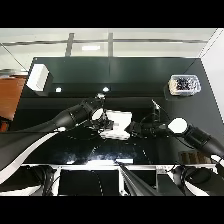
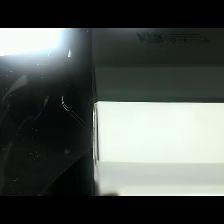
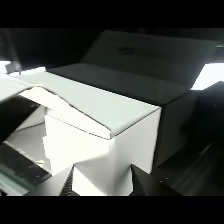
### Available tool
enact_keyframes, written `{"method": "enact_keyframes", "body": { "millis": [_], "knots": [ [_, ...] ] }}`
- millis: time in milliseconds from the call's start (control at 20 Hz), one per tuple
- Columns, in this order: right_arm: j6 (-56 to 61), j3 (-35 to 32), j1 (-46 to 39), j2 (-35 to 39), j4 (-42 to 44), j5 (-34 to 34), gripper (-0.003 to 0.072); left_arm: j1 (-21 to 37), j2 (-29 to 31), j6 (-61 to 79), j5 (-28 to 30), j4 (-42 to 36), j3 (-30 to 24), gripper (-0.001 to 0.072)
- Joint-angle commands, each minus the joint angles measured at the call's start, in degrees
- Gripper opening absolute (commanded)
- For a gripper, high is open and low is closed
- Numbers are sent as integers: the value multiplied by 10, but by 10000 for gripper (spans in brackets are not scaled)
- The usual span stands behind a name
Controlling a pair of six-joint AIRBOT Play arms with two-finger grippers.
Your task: Fold the box and place the chain.
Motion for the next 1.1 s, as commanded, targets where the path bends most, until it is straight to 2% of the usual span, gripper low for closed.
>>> {"method": "enact_keyframes", "body": {
  "millis": [0,100,250,300,350,600,800,1050],
  "knots": [
    [92,10,31,-1,-95,-27,407,0,0,1,1,0,0,30],
    [145,27,46,-11,-149,-26,407,0,0,1,2,0,0,31],
    [176,66,66,-52,-177,-12,406,0,0,1,1,0,0,31],
    [190,83,74,-70,-191,3,345,0,0,1,1,0,0,30],
    [204,98,83,-86,-210,15,328,0,0,1,1,0,0,30],
    [326,156,115,-117,-339,90,328,0,0,1,1,0,0,30],
    [374,190,116,-125,-377,134,319,0,0,1,2,0,0,30],
    [421,238,131,-168,-405,184,307,0,0,1,2,0,0,30]
  ]
}}
